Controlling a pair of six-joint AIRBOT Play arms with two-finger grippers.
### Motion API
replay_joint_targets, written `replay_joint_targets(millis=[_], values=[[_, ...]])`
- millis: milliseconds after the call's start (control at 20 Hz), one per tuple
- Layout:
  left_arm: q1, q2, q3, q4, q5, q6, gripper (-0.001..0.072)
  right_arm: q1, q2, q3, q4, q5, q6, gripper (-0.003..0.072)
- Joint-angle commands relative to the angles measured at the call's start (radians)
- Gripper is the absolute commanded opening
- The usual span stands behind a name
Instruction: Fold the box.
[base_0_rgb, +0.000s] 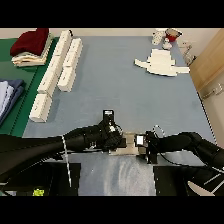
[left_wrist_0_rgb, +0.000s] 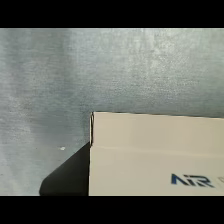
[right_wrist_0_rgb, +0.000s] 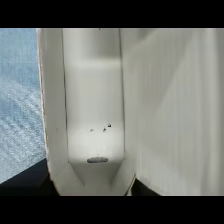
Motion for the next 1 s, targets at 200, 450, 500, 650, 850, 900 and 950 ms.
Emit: replay_joint_targets(millis=[200,450,500,650,850,900,950], values=[[0.000,0.001,0.001,-0.019,0.000,-0.002,0.0541,0.001,0.000,0.001,0.000,0.001,-0.001,0.0545],[0.000,0.001,0.001,-0.019,0.000,0.000,0.0541,0.001,0.000,0.001,0.000,0.001,-0.001,0.0545],[0.000,0.002,0.001,-0.019,0.000,0.001,0.0541,0.001,0.000,0.001,0.000,0.001,-0.001,0.0545],[0.000,0.048,0.009,-0.030,-0.066,0.032,0.0541,0.001,0.000,0.001,0.000,0.001,-0.001,0.0545],[0.000,0.203,0.043,-0.026,-0.220,0.053,0.0540,0.001,0.000,0.001,0.000,0.001,-0.001,0.0545],[0.000,0.239,0.043,-0.022,-0.229,0.053,0.0502,0.001,0.000,0.001,0.000,0.001,-0.001,0.0545],[0.000,0.271,0.043,-0.016,-0.234,0.067,0.0133,0.001,0.000,0.001,0.000,0.001,-0.001,0.0545]])
